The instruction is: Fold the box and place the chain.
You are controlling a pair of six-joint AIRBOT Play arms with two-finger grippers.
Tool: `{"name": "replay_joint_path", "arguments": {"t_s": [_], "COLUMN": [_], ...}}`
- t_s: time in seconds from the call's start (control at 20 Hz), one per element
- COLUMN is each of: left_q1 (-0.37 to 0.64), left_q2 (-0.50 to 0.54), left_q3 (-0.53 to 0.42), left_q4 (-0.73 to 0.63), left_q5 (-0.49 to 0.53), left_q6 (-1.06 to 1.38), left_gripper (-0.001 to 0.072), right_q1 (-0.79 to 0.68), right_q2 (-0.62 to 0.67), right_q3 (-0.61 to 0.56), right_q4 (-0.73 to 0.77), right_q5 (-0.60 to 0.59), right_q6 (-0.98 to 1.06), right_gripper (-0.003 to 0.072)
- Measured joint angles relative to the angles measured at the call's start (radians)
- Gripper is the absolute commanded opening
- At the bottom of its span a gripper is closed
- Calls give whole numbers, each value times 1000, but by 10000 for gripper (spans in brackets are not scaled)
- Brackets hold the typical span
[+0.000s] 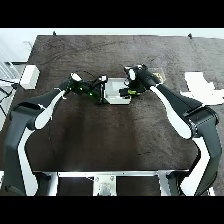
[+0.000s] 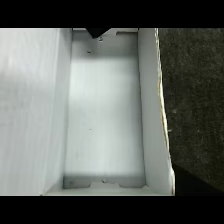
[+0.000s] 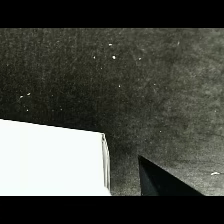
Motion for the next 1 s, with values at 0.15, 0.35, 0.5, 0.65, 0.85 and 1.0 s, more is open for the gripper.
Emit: {"name": "replay_joint_path", "arguments": {"t_s": [0.15,0.35,0.5,0.65,0.85,1.0], "left_q1": [-1,-3,-2,-2,-2,-2], "left_q2": [0,-2,-2,-2,-2,-2], "left_q3": [0,0,0,0,0,0], "left_q4": [-1,-6,-6,-4,-4,-4], "left_q5": [4,12,10,8,7,7], "left_q6": [0,-2,-2,-2,-2,-2], "left_gripper": [472,472,472,472,472,472], "right_q1": [-2,-6,-3,-7,-9,-18], "right_q2": [-1,0,6,21,64,114], "right_q3": [20,55,65,69,71,72], "right_q4": [14,16,18,6,6,5], "right_q5": [2,6,32,47,53,54], "right_q6": [0,0,-14,-30,-63,-107], "right_gripper": [523,523,540,551,551,551]}}
